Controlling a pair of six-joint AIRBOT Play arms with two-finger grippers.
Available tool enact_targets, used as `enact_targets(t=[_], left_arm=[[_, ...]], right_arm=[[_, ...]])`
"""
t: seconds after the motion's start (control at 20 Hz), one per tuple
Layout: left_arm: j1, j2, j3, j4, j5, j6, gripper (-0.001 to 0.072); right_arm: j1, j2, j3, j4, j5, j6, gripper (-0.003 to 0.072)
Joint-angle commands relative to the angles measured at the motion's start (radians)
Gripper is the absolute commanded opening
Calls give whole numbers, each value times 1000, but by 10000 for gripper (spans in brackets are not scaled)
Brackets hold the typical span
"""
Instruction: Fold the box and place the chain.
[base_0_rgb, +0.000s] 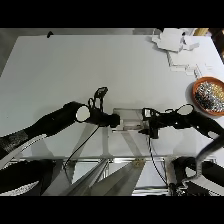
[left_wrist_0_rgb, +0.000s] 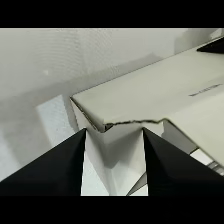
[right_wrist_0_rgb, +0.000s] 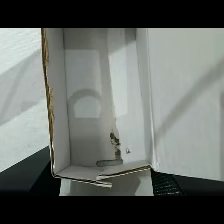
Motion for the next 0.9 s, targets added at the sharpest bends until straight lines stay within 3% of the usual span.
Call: enact_targets(t=[0.0, 0.2, 0.45, 0.85], left_arm=[[-13, -16, 32, 78, -36, -94, 392], [-44, -43, 95, 159, -106, -183, 391], [-72, -127, 219, 274, -298, -282, 391], [-122, -240, 365, 348, -401, -385, 391]], right_arm=[[0, 1, 0, 0, 0, -1, 355], [0, 1, 0, 0, 0, -1, 355], [0, 1, 0, 0, -1, -1, 355], [0, 1, 0, 0, 0, -1, 355]])
